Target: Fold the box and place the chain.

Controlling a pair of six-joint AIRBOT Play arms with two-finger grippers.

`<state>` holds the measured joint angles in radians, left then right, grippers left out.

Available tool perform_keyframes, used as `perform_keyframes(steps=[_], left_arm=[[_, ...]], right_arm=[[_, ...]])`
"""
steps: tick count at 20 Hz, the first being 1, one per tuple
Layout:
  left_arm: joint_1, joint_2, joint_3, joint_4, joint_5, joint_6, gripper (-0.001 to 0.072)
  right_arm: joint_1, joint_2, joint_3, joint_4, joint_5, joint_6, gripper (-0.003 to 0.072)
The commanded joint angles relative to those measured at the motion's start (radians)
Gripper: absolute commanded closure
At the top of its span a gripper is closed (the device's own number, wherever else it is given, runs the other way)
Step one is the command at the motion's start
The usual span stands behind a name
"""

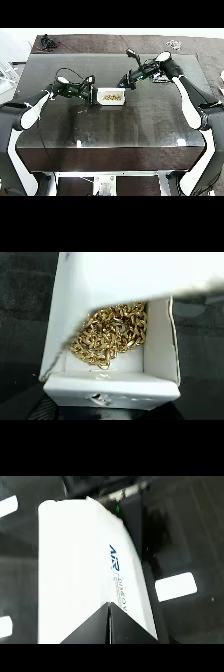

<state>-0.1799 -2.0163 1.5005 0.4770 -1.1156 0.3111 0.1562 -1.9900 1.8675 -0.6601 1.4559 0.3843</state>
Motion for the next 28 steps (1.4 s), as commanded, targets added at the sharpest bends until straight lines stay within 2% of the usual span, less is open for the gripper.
perform_keyframes(steps=[1,4,10,16,20,24,25,26,27,28], left_arm=[[0.0,-0.001,0.0,0.0,0.001,0.0,0.0116],[0.0,-0.001,0.0,0.0,0.0,0.0,0.0116],[0.0,-0.001,0.0,0.0,0.0,0.0,0.0116],[0.0,-0.001,0.0,0.0,0.0,0.0,0.0116],[0.0,-0.001,0.0,0.0,0.0,0.0,0.0116],[0.0,-0.001,0.0,0.0,0.0,0.0,0.0116],[0.0,-0.001,0.0,0.0,0.0,0.0,0.0116],[0.0,-0.001,0.0,0.0,0.0,0.0,0.0116],[0.0,-0.001,0.0,0.0,0.0,0.0,0.0116],[0.0,-0.001,0.0,0.0,0.001,0.0,0.0116]], right_arm=[[0.037,0.0,0.005,-0.077,-0.059,-0.053,0.0678],[0.067,0.002,0.005,-0.082,-0.11,-0.116,0.0678],[0.101,0.103,-0.018,-0.116,-0.113,-0.127,0.068],[0.1,0.123,-0.185,-0.11,-0.134,-0.147,0.0681],[0.113,0.238,-0.356,-0.077,-0.381,-0.225,0.0682],[0.113,0.261,-0.42,-0.073,-0.382,-0.273,0.0677],[0.113,0.261,-0.42,-0.066,-0.383,-0.278,0.0619],[0.111,0.262,-0.419,-0.039,-0.382,-0.281,0.0435],[0.108,0.262,-0.419,-0.007,-0.38,-0.281,0.0392],[0.103,0.263,-0.418,0.016,-0.367,-0.282,0.0392]])
